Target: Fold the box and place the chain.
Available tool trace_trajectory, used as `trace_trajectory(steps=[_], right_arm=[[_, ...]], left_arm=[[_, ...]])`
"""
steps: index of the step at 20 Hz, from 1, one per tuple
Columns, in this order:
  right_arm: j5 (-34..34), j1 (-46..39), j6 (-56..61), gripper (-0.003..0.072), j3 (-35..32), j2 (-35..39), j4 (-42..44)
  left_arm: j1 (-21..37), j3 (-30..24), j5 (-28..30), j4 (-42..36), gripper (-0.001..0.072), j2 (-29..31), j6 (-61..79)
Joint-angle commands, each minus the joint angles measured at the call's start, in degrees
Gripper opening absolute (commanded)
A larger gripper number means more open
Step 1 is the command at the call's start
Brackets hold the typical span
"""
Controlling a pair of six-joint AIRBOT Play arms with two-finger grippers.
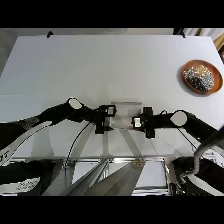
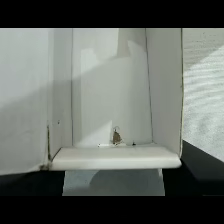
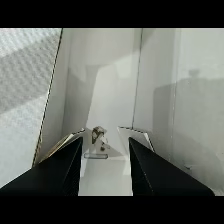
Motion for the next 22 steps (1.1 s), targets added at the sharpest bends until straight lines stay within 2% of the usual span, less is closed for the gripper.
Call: trace_trajectory(steps=[1, 3, 4, 7, 12, 15, 17, 18, 22], right_arm=[[-1.42, 0.28, 0.68, 0.0335, 0.04, -0.15, 0.0], [-1.53, 0.26, 1.22, 0.0327, 0.04, 0.31, -0.98], [-1.46, 0.26, 3.82, 0.0264, 0.04, 1.09, -2.75], [-1.18, -0.28, 14.51, 0.0009, 0.04, 5.84, -10.1], [-1.2, -2.23, 34.91, 0.0009, 0.04, 18.45, -17.84], [-0.61, -5.77, 63.41, 0.0009, 0.04, 26.45, -21.9], [3.13, -10.56, 84.0, 0.0009, 0.02, 29.11, -26.58], [5.95, -13.05, 89.48, 0.0009, 0.02, 29.44, -27.87], [16.0, -20.74, 93.5, 0.0009, -0.02, 28.09, -29.42]], left_arm=[[0.0, -0.02, 0.04, -0.09, 0.0253, 0.02, -0.04], [0.0, -0.02, 0.04, -0.09, 0.0253, 0.02, -0.04], [0.0, -0.02, 0.04, -0.09, 0.0253, 0.02, -0.04], [0.0, -0.02, 0.04, -0.09, 0.0253, 0.02, -0.04], [0.0, -0.02, 0.04, -0.09, 0.0253, 0.02, -0.04], [0.0, -0.02, 0.04, -0.09, 0.0253, 0.02, -0.04], [0.0, -0.02, 0.04, -0.09, 0.0253, 0.02, -0.04], [0.0, -0.02, 0.04, -0.09, 0.0253, 0.02, -0.04], [0.0, -0.02, 0.04, -0.09, 0.0253, 0.02, -0.04]])
